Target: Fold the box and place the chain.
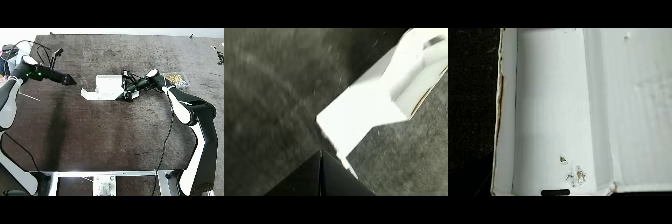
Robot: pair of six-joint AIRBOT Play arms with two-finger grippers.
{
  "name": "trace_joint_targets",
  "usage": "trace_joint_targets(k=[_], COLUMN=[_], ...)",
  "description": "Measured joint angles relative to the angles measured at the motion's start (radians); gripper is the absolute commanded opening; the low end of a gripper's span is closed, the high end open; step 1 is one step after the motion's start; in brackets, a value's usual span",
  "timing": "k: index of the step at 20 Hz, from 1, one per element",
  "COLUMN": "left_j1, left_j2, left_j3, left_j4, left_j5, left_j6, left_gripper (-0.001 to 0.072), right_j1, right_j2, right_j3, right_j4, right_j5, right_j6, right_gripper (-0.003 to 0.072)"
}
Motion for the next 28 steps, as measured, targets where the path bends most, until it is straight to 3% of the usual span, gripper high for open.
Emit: trace_joint_targets(k=[10, 21, 22, 23, 24, 28], left_j1=[-0.059, -0.129, -0.131, -0.131, -0.131, -0.134], left_j2=[0.001, -0.029, -0.029, -0.03, -0.031, -0.031], left_j3=[-0.202, -0.232, -0.23, -0.229, -0.225, -0.195], left_j4=[-0.011, -0.157, -0.177, -0.196, -0.22, -0.296], left_j5=[0.172, 0.238, 0.237, 0.232, 0.219, 0.165], left_j6=[-0.15, -0.141, -0.13, -0.116, -0.099, -0.061], left_gripper=[0.0011, 0.0012, 0.0049, 0.0296, 0.0418, 0.0418], right_j1=[0.0, 0.0, 0.0, 0.0, 0.0, 0.0], right_j2=[0.0, 0.0, 0.0, 0.0, 0.0, 0.0], right_j3=[0.0, 0.0, 0.0, 0.0, 0.0, 0.0], right_j4=[0.002, 0.002, 0.002, 0.002, 0.002, 0.003], right_j5=[0.0, 0.0, 0.0, 0.0, 0.0, 0.0], right_j6=[0.0, 0.0, 0.0, 0.0, 0.0, 0.0], right_gripper=[0.0461, 0.0461, 0.0461, 0.0461, 0.0461, 0.0461])
